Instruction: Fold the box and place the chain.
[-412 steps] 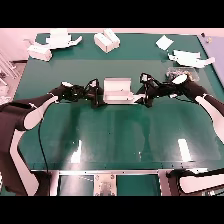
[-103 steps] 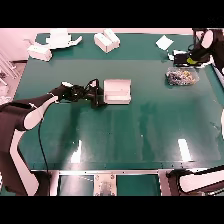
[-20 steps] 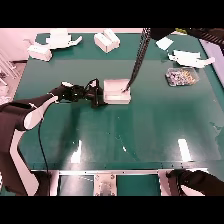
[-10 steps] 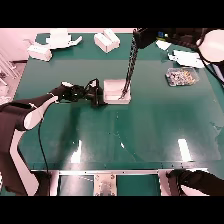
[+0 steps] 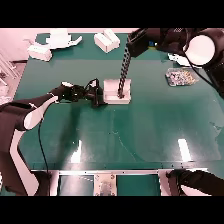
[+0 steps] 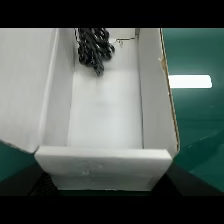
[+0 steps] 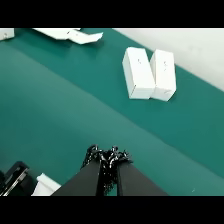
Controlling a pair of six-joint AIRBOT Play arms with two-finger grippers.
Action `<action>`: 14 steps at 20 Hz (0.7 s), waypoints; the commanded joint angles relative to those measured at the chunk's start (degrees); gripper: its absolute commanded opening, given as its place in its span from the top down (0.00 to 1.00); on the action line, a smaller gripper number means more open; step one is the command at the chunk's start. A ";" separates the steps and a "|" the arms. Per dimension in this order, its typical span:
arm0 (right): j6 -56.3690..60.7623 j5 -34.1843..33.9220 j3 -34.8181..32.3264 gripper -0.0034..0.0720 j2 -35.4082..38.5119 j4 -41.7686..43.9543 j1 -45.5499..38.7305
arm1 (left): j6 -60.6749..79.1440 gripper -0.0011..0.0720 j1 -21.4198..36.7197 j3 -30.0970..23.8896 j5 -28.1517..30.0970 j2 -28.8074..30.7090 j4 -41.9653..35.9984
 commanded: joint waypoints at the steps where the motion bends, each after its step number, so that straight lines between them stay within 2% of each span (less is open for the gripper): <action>1: -0.04 0.09 -4.17 0.95 -0.07 2.12 0.04 | 0.02 0.34 -0.02 -0.02 0.02 0.02 0.02; 4: -0.02 -0.15 -9.11 0.95 -0.07 4.61 0.00 | 0.02 0.34 -0.02 -0.02 0.02 0.02 0.02; 6: 0.15 -0.59 -12.70 0.95 -0.07 9.46 0.00 | 0.04 0.34 -0.02 -0.02 0.02 0.02 0.02; 11: 0.15 -8.31 -22.84 0.95 -0.57 12.59 -0.09 | 0.02 0.34 -0.02 -0.02 -0.02 0.02 0.02; 14: 0.15 -9.84 -24.76 0.95 -3.91 14.25 -0.42 | 0.02 0.34 -0.02 -0.02 -0.04 0.02 0.02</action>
